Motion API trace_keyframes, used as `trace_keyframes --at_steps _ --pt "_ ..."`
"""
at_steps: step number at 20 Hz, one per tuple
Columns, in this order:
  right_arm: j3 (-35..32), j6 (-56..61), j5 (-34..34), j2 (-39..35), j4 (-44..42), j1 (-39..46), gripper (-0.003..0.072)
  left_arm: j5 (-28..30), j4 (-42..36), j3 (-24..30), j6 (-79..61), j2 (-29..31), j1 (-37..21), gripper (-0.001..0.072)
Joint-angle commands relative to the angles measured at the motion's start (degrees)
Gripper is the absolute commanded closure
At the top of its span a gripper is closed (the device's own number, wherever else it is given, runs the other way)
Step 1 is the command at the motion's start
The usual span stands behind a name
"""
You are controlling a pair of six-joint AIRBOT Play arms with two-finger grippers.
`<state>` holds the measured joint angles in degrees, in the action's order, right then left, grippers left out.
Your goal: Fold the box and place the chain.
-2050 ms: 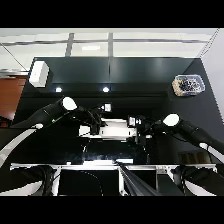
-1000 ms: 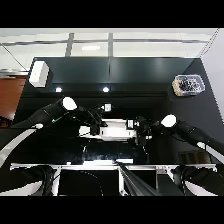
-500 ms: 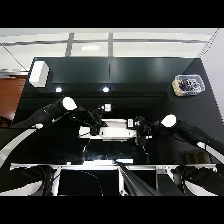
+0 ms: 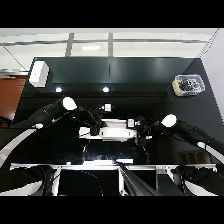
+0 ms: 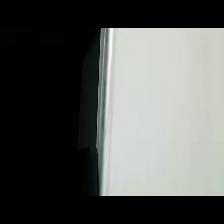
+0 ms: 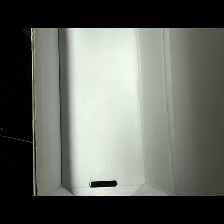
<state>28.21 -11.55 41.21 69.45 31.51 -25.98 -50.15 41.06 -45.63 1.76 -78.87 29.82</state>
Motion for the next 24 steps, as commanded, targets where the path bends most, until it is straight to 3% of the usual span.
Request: trace_keyframes --at_steps 1,9,18,19,20,22,23,24 --pt "0.0 0.6 0.0 -0.3 0.0 0.7 0.0049 0.1 0.0 0.0 0.0 0.0 0.0 0.0684" --pt "0.0 0.3 -0.3 -0.6 0.0 2.5 0.0049 0.2 0.0 0.0 0.0 0.0 0.0 0.0684" --pt "0.0 0.2 -2.5 0.1 0.0 -0.8 0.0049 0.2 0.0 0.0 0.0 0.0 0.0 0.0684" --pt "0.0 0.2 -2.5 0.1 0.1 -0.8 0.0067 0.2 0.0 0.0 0.0 0.0 0.0 0.0684" --pt "0.0 0.2 -2.5 0.1 0.0 -0.8 0.0204 0.1 0.0 0.0 0.0 0.0 0.0 0.0684" --pt "0.0 0.2 -2.5 0.1 0.0 -0.8 0.0203 0.0 0.0 0.0 0.3 0.0 0.0 0.0682" --pt "0.0 0.2 -2.5 0.1 0.1 -0.8 0.0204 0.0 0.0 0.0 1.7 0.0 0.0 0.0675" --pt "0.0 0.2 -2.5 0.1 0.1 -0.8 0.0204 0.0 0.2 -0.2 3.7 0.1 -0.1 0.0559"
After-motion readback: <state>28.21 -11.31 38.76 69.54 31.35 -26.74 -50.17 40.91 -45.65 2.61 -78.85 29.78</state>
